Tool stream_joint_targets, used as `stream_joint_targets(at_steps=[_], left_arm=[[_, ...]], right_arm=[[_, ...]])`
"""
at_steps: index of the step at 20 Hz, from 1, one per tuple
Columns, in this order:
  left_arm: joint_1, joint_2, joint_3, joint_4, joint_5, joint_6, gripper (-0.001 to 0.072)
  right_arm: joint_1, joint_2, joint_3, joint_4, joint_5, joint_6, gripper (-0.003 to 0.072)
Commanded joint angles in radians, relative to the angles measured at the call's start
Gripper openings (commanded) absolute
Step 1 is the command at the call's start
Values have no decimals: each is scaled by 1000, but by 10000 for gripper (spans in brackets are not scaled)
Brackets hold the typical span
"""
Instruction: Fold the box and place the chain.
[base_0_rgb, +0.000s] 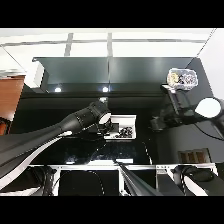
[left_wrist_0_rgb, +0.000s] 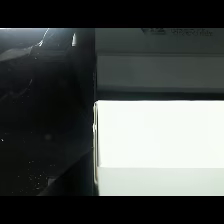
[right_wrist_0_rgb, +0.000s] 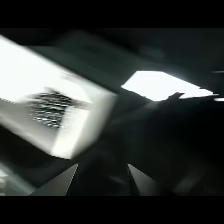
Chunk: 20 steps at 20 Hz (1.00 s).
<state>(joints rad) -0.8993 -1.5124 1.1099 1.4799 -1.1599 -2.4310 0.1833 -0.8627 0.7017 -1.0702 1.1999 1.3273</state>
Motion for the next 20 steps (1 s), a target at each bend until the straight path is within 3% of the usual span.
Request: stream_joint_targets(at_steps=[1,5,10,11,12,13,17,20], left_arm=[[1,-2,0,0,2,0,28],[1,-3,0,0,6,0,28],[0,6,1,5,26,-5,32],[0,14,1,6,24,-5,121],[0,26,1,18,25,-5,349],[-4,42,1,40,21,-5,516],[-48,163,-2,187,-50,30,542],[-88,307,-64,337,-84,27,542]], right_arm=[[-102,102,-74,-164,-63,4,376],[-81,101,-140,-27,-86,-42,377],[-46,101,-150,-27,-85,-42,377],[-46,101,-150,-27,-82,-42,377],[-46,101,-150,-27,-82,-42,377],[-46,101,-150,-26,-82,-42,377],[-46,101,-150,-27,-89,-42,377],[-46,101,-150,-26,-107,-42,378]])
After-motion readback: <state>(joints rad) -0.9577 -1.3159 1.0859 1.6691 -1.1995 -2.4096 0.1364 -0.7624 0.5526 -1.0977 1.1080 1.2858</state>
